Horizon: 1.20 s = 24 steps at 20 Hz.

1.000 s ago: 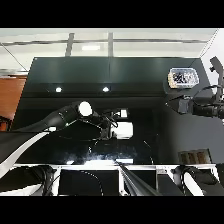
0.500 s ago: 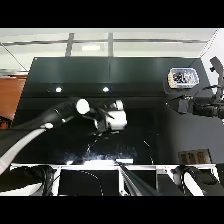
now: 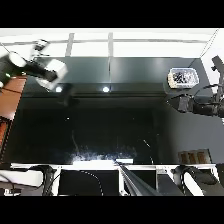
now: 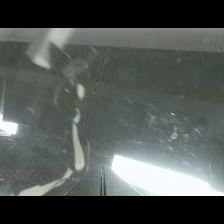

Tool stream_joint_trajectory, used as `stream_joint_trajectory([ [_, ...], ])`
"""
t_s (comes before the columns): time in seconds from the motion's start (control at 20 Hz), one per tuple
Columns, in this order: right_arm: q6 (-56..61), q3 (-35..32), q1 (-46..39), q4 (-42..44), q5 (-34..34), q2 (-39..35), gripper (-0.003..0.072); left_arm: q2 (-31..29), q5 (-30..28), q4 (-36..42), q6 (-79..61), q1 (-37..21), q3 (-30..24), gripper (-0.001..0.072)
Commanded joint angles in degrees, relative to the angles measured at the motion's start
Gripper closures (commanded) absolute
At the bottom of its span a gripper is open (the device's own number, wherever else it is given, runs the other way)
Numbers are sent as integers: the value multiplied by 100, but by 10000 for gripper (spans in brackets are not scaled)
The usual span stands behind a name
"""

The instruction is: Fold the box and place the chain.

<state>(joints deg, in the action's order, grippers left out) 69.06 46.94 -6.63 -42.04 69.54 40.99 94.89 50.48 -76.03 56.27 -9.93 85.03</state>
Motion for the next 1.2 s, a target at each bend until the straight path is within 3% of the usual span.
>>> stream_joint_trajectory([
  [0.0, 42, 0, -2, 20, 22, -2, 668, 1154, 549, -42, 837, -960, 1624, 415],
  [0.2, 74, 0, -2, 13, 238, 0, 669, 2192, 511, -341, 1071, -968, 2789, 415],
  [0.3, 107, 0, -4, 13, 7, 0, 669, 2649, 688, -319, 1193, -944, 3268, 415],
  [0.4, 107, 0, -4, 2, -177, 0, 668, 2846, 560, -164, 1191, -898, 3329, 407],
  [0.45, 105, 0, -4, -11, -192, 0, 669, 2868, 527, -157, 1191, -861, 3311, 189],
  [0.5, 105, 0, -4, -24, -179, 0, 669, 2855, 518, -219, 1235, -822, 3327, -2],
  [0.65, 107, 2, -4, 9, -107, 0, 669, 2358, 866, -824, 1626, -728, 3436, -3],
  [0.85, 103, 85, -4, 184, -98, 0, 669, 1012, 1958, -997, 1947, -745, 3432, 5],
  [0.9, 101, 173, -7, 127, -35, -2, 668, 656, 2304, -933, 2092, -741, 3416, 85],
  [0.95, 101, 297, -7, 22, 68, -2, 669, 334, 2675, -841, 2256, -721, 3359, 334],
  [1.0, 96, 448, -4, -109, 229, -2, 670, -39, 3071, -741, 2315, -675, 3193, 663],
  [1.1, 98, 730, -2, -774, 334, -201, 676, -944, 3239, -717, 2426, -474, 2446, 683],
  [1.15, 109, 752, -2, -1307, 79, -490, 676, -1488, 3010, -723, 2455, -315, 1884, 683],
])
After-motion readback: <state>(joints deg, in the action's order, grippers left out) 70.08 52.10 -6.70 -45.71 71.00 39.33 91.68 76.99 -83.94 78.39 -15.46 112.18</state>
